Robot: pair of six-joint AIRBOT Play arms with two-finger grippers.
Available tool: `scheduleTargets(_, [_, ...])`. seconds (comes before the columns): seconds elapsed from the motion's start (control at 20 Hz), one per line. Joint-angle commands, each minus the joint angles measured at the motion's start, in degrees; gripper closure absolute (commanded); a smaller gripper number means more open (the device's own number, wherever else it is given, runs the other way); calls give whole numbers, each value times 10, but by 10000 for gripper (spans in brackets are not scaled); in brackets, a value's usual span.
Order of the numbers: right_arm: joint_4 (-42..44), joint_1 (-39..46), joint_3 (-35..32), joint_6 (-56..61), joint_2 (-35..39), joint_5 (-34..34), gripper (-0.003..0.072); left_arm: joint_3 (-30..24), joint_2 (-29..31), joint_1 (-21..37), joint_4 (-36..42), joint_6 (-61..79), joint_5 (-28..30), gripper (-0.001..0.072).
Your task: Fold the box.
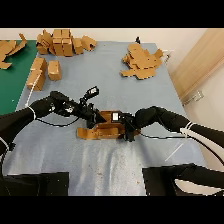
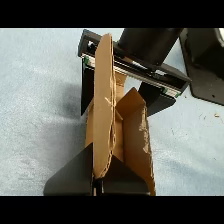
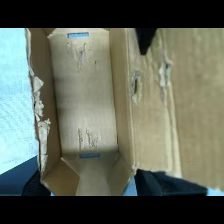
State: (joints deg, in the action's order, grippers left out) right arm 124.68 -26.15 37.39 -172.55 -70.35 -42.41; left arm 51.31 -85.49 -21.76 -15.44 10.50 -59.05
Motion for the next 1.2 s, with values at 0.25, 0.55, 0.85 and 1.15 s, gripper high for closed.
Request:
scheduleTargets(0.25, [-11, -6, 0, 0, -1, -1, 131, 0, 0, 0, 0, 0, 0, 697])
scheduleTargets(0.55, [-10, -6, 0, 0, 0, -1, 131, 0, 0, 0, 0, 0, 0, 697])
scheduleTargets(0.85, [-10, -6, 0, 0, 0, -1, 131, 0, 0, 0, 0, 0, 0, 698])
scheduleTargets(1.15, [-9, -6, 0, 0, 0, -2, 130, 0, 0, 0, 0, 0, 0, 698])
